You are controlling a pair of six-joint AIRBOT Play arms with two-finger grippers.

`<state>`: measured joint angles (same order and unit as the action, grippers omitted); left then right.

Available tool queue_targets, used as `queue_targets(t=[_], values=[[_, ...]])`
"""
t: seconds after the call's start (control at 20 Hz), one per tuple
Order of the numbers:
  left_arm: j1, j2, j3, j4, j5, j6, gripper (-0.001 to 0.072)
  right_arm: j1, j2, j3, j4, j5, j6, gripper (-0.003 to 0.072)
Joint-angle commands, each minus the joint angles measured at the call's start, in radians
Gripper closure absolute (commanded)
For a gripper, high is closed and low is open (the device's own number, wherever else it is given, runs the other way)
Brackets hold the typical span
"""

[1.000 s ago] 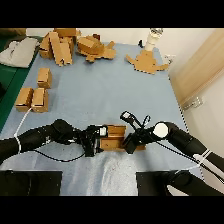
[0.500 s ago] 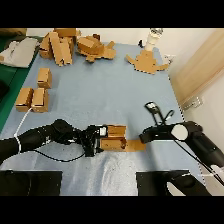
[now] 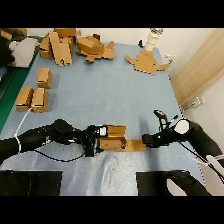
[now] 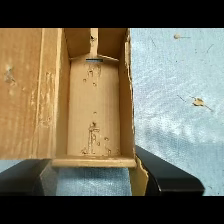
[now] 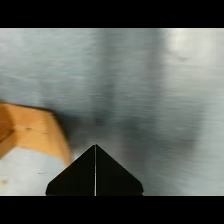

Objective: Fold the box.

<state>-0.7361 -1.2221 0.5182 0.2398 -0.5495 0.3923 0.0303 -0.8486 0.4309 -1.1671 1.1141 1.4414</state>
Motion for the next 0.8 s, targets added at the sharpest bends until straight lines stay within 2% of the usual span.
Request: queue_targets(t=[0.0,0.4,0.6,0.65,0.7,0.75], values=[[0.001,0.000,0.000,0.000,0.000,0.000,0.0240,0.028,-0.074,-0.013,0.246,-0.032,-0.090,0.0680],[0.001,0.000,0.000,0.000,0.000,0.000,0.0239,0.097,-0.076,-0.013,0.307,-0.073,-0.090,0.0680],[0.001,0.000,0.000,0.000,0.000,0.000,0.0239,0.097,-0.010,-0.012,0.365,-0.066,-0.117,0.0674],[0.001,0.000,0.000,0.000,0.000,0.000,0.0240,0.097,0.015,-0.012,0.365,-0.064,-0.114,0.0560],[0.001,0.000,0.000,0.000,0.000,0.000,0.0240,0.097,0.037,-0.012,0.365,-0.059,-0.103,0.0513],[0.001,0.000,0.000,0.000,0.000,0.000,0.0240,0.097,0.054,-0.012,0.365,-0.051,-0.085,0.0513]])
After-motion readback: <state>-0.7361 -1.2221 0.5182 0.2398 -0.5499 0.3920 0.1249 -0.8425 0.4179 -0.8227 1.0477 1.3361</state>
